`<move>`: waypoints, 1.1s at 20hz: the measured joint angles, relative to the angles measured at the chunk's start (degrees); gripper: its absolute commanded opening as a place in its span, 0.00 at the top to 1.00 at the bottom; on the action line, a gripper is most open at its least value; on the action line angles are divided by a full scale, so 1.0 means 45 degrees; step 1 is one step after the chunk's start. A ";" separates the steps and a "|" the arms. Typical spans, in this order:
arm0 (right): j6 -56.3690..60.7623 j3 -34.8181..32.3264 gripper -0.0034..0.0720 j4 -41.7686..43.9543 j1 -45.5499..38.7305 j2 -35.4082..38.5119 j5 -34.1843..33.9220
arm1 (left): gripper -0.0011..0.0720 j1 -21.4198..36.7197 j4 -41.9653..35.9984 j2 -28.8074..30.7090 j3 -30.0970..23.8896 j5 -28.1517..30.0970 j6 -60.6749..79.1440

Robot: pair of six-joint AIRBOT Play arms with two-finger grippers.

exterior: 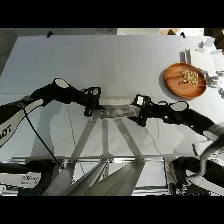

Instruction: Fold the box and place the chain.

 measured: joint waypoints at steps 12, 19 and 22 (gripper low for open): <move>-0.1690 0.1321 0.04 -0.0005 -0.0525 -0.2244 0.2021 | 0.97 -0.0005 0.0000 0.0000 0.0000 -0.0010 0.0000; -0.2157 0.1574 0.04 0.0005 -0.0461 -0.2943 0.2200 | 0.97 -0.0005 -0.0005 0.0000 0.0000 -0.0015 0.0005; -0.2239 0.1792 0.04 -0.0005 -0.0282 -0.3288 0.2234 | 0.97 -0.0010 -0.0005 0.0000 0.0000 -0.0015 0.0005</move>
